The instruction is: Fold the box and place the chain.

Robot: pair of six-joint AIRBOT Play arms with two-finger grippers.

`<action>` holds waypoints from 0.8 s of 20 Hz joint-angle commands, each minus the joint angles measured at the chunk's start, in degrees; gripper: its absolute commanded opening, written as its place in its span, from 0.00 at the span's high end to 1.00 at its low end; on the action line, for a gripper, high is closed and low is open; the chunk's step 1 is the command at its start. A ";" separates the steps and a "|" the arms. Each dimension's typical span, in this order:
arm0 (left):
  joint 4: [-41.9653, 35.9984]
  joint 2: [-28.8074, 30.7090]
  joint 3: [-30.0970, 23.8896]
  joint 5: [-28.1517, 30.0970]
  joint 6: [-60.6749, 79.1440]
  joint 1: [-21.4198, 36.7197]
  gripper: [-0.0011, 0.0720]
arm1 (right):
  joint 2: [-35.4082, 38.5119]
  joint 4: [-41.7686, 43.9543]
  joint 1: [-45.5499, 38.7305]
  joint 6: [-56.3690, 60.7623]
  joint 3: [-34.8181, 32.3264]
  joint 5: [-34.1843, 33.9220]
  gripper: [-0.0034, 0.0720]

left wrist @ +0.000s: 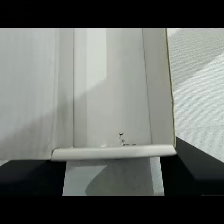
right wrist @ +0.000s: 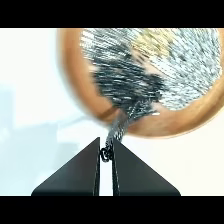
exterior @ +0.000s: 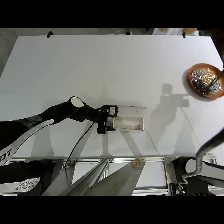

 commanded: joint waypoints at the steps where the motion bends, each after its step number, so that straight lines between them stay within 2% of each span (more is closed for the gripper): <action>1: 0.00 0.04 0.00 0.02 0.00 0.00 0.64 | 11.28 8.79 0.04 -0.22 0.04 6.16 0.93; 4: 0.00 0.04 0.00 0.02 0.02 0.00 0.64 | 18.88 15.26 0.59 -0.20 0.04 9.66 0.93; 6: 0.00 0.04 0.00 0.02 0.00 0.00 0.64 | 22.91 16.52 4.07 0.61 0.04 10.71 0.93; 11: 0.00 0.04 0.00 0.02 0.00 0.00 0.64 | 29.88 15.91 22.29 3.45 -1.44 14.08 0.93; 16: 0.00 0.04 0.00 0.00 0.00 0.00 0.64 | 32.26 15.78 37.77 9.38 -1.75 17.44 0.93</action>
